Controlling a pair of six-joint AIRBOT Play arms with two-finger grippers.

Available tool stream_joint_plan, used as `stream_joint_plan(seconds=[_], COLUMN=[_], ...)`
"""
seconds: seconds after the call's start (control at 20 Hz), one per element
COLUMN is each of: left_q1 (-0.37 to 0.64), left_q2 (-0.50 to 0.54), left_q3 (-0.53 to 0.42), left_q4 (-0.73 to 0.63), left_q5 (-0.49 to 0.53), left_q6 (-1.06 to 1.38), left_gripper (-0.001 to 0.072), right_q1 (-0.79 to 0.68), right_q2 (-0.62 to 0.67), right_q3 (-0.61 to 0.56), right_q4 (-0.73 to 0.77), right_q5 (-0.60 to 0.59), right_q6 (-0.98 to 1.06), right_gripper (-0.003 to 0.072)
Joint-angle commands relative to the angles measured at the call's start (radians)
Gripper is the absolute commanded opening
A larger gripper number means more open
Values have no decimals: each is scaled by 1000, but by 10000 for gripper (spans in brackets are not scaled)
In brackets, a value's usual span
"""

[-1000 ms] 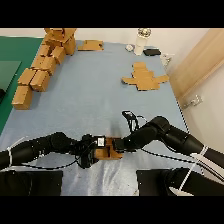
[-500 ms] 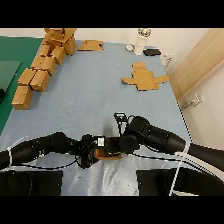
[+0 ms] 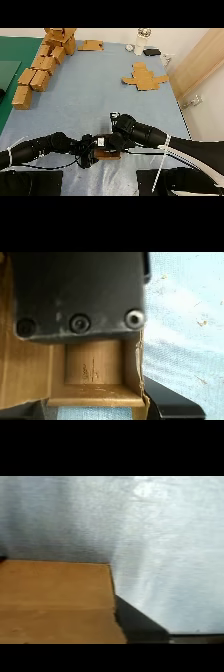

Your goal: Fold the box.

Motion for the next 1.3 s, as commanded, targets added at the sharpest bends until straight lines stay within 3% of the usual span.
stream_joint_plan(seconds=[0.0,0.05,0.1,0.3,0.4,0.45,0.95,1.25], left_q1=[0,0,0,0,0,0,0,0], left_q2=[0,0,0,0,0,0,0,0], left_q3=[0,0,0,0,0,0,0,0], left_q4=[0,0,0,0,0,0,0,0], left_q5=[0,0,0,0,0,0,0,0], left_q6=[0,0,0,0,0,0,0,0], left_gripper=[479,479,479,479,479,480,479,479], right_q1=[1,2,2,2,2,2,2,-11], right_q2=[-26,-26,-26,-25,-21,-18,61,53], right_q3=[11,11,11,11,11,11,9,6], right_q4=[-26,-34,-37,-40,-39,-39,-13,-27], right_q5=[-32,-42,-49,-41,-42,-42,-131,-98], right_q6=[9,9,8,8,9,9,66,69], right_gripper=[114,29,2,9,275,362,363,364])
